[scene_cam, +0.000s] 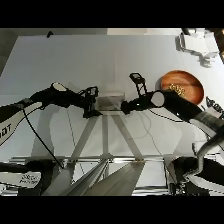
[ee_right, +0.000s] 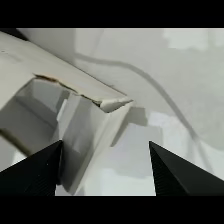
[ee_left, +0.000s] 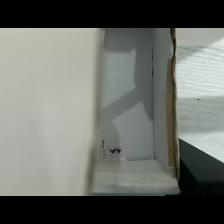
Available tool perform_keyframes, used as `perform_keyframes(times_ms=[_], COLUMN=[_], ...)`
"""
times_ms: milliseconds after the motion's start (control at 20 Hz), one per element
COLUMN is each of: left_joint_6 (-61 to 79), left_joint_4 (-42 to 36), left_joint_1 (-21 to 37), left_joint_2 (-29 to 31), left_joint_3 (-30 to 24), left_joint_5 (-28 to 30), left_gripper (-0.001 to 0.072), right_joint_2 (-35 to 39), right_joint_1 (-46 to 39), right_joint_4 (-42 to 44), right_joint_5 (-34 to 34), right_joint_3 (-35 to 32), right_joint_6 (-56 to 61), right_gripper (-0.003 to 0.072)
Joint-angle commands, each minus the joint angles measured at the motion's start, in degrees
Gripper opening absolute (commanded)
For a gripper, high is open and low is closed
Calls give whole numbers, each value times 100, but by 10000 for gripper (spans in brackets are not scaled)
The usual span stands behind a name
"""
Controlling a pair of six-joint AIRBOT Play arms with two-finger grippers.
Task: Fold the box and place the chain.
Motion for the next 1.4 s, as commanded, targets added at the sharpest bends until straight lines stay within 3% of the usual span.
perform_keyframes(times_ms=[0,550,700,950,1100,1250,1350], left_joint_6=[7,7,7,7,7,7,7], left_joint_4=[4,4,4,4,4,4,4], left_joint_1=[4,4,4,4,4,4,4], left_joint_2=[0,0,0,0,0,0,0], left_joint_3=[-2,-2,-2,-2,-2,-2,-2], left_joint_5=[0,0,-2,-2,-2,0,-2], left_gripper=[143,143,143,143,143,143,143], right_joint_2=[-299,-1054,-1137,-1519,-1556,-1558,-1558], right_joint_1=[216,883,1005,1023,1021,1082,1141], right_joint_4=[-1263,-2553,-2920,-2929,-2931,-2935,-2935], right_joint_5=[116,710,702,1272,1196,1191,1172], right_joint_3=[374,1174,1266,1628,1744,1744,1744], right_joint_6=[1541,3589,4070,4505,5101,5375,5375], right_gripper=[597,564,359,333,331,225,85])
